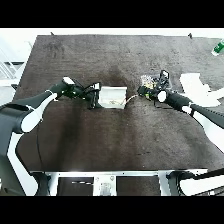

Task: Fold the box and place the chain.

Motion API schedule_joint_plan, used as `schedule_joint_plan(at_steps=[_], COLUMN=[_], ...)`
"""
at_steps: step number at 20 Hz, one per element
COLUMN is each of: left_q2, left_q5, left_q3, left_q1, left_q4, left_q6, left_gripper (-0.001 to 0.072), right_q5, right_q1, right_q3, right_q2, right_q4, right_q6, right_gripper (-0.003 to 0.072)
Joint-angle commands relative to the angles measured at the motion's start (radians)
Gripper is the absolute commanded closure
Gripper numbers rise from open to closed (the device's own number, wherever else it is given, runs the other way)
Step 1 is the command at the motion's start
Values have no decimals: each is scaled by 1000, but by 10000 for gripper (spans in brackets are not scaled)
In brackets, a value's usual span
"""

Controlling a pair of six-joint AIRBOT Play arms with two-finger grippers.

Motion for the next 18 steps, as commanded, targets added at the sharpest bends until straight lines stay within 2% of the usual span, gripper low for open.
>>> schedule_joint_plan(at_steps=[1,2,3,6,10,13,15,18], left_q2=[1,1,1,1,1,1,1,1], left_q5=[0,0,0,0,0,0,0,0], left_q3=[1,1,1,1,1,1,1,1], left_q1=[0,0,0,0,0,0,0,0], left_q4=[0,0,0,0,0,0,0,0], left_q6=[0,0,0,0,0,0,0,0], left_gripper=[310,311,311,311,311,311,310,310], right_q5=[-16,-16,-16,-2,59,126,135,153], right_q1=[10,12,12,33,97,149,196,269], right_q3=[68,68,65,38,-20,-24,-23,-24], right_q2=[-76,-80,-78,25,345,550,629,660], right_q4=[44,42,36,24,-82,-92,-92,-90], right_q6=[2,2,-2,-5,-72,-116,-122,-122], right_gripper=[366,494,669,677,677,677,677,678])
